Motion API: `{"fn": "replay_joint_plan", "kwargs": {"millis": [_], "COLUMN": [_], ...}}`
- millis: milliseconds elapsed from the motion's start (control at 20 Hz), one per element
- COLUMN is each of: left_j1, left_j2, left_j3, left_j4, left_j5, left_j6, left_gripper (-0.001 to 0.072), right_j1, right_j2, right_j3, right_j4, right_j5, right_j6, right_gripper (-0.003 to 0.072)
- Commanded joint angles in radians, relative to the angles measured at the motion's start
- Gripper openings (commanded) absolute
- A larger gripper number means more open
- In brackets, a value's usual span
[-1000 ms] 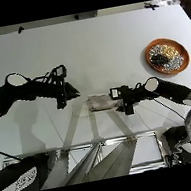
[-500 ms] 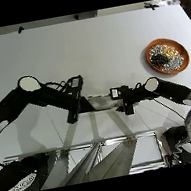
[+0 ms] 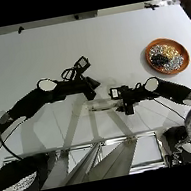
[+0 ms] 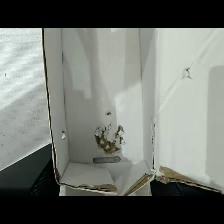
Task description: Fold the box and place the chain.
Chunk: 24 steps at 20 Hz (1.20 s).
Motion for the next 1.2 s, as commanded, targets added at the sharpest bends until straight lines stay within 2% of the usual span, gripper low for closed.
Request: {"fn": "replay_joint_plan", "kwargs": {"millis": [0, 500, 650, 800, 1000, 1050, 1100, 1150], "left_j1": [0.001, 0.004, 0.037, 0.117, 0.238, 0.251, 0.254, 0.253], "left_j2": [-0.056, -0.057, 0.0, 0.12, 0.286, 0.307, 0.316, 0.313], "left_j3": [0.0, 0.0, 0.0, 0.0, 0.0, 0.0, 0.0, 0.0], "left_j4": [0.021, 0.078, 0.085, 0.22, 0.522, 0.591, 0.655, 0.705], "left_j5": [0.066, -0.031, -0.094, -0.208, -0.518, -0.583, -0.63, -0.661], "left_j6": [-0.084, -0.098, -0.052, -0.033, -0.029, -0.025, -0.025, -0.026], "left_gripper": [0.0003, 0.0004, 0.001, 0.001, 0.0011, 0.0025, 0.0107, 0.0226], "right_j1": [0.0, 0.0, 0.0, 0.0, 0.0, 0.0, 0.0, 0.0], "right_j2": [0.001, 0.001, 0.001, 0.001, 0.001, 0.001, 0.001, 0.001], "right_j3": [0.0, 0.0, 0.0, 0.0, 0.0, 0.0, 0.0, 0.0], "right_j4": [-0.001, -0.001, 0.0, -0.001, -0.001, -0.001, -0.001, -0.001], "right_j5": [0.0, 0.0, 0.0, 0.0, 0.0, 0.0, 0.0, 0.0], "right_j6": [-0.001, -0.001, -0.001, -0.001, -0.001, -0.001, -0.001, -0.001], "right_gripper": [0.0399, 0.0399, 0.0399, 0.0399, 0.0399, 0.0399, 0.0399, 0.0399]}}
